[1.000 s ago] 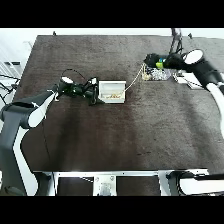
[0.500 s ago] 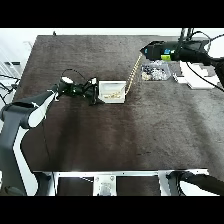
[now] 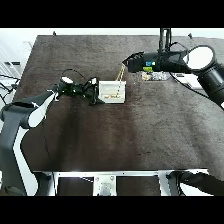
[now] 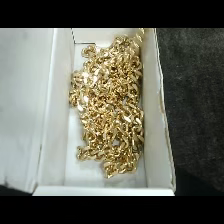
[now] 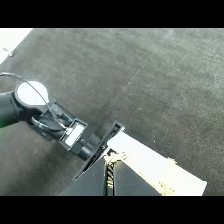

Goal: Fold the box and place the chain.

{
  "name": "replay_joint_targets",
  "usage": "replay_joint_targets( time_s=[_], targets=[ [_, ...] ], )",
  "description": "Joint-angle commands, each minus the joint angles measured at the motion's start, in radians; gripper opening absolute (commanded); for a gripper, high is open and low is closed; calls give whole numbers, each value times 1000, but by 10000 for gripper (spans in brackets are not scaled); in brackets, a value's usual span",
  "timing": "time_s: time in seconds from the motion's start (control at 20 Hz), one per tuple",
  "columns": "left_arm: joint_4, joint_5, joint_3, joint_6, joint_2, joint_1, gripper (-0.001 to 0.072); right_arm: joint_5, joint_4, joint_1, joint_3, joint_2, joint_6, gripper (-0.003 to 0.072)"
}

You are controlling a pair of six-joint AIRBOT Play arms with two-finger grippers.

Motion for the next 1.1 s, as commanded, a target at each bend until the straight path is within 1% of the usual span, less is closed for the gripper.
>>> replay_joint_targets(
  time_s=[0.0, 0.25, 0.35, 0.55, 0.7, 0.9, 1.05],
  targets=[
    [0, -2, 0, 0, 0, 0, 279, -82, 4, 13, -31, -16, 0, 12],
    [0, -1, 0, 0, 0, 0, 279, -109, 2, 13, -32, -55, -1, 11],
    [0, -1, 0, 0, 0, 0, 279, -112, -53, 1, -30, -38, 1, 11],
    [0, -1, 0, 0, 0, 0, 279, -111, -110, -58, -30, 26, 4, 11],
    [0, -1, 0, 0, 0, 0, 279, -111, -123, -97, -30, 58, 4, 11],
    [0, -1, 0, 0, 0, 0, 279, -72, -121, -86, -31, 59, 5, 11],
    [0, -1, 0, 0, 0, 0, 279, -70, -118, -48, -35, 58, 8, 11]
  ],
)
